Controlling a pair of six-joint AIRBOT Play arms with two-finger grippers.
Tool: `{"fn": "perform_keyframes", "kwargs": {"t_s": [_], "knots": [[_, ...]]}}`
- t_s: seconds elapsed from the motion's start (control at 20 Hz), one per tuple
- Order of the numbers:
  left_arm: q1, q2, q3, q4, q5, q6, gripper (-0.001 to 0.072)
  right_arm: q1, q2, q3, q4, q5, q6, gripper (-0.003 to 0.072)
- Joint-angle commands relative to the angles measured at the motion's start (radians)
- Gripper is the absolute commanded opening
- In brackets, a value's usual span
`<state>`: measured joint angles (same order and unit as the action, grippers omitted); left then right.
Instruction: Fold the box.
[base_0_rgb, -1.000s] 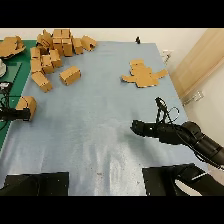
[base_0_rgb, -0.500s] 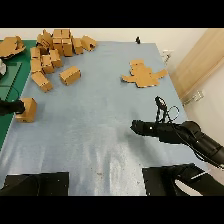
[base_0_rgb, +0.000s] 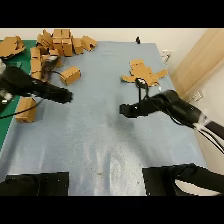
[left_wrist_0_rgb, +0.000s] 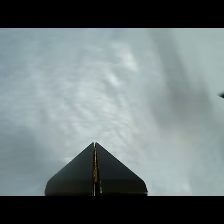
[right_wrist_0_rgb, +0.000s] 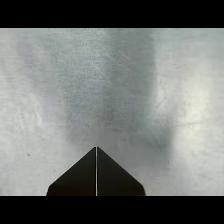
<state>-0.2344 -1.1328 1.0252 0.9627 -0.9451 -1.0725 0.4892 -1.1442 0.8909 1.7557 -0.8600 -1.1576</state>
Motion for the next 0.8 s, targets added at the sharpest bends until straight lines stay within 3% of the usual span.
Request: {"fn": "perform_keyframes", "kwargs": {"t_s": [0.0,0.2,0.75], "knots": [[-0.175,-0.099,0.016,-0.011,-0.016,-0.085,0.0009,0.000,-0.153,0.142,-0.013,-0.119,-0.026,0.0004],[-0.194,-0.166,0.017,-0.009,-0.018,-0.134,0.0009,0.001,-0.175,0.153,-0.014,-0.139,-0.049,0.0004],[-0.194,-0.166,0.018,0.003,-0.051,-0.155,0.0011,0.001,-0.175,0.153,-0.013,-0.161,-0.055,0.0004]]}}
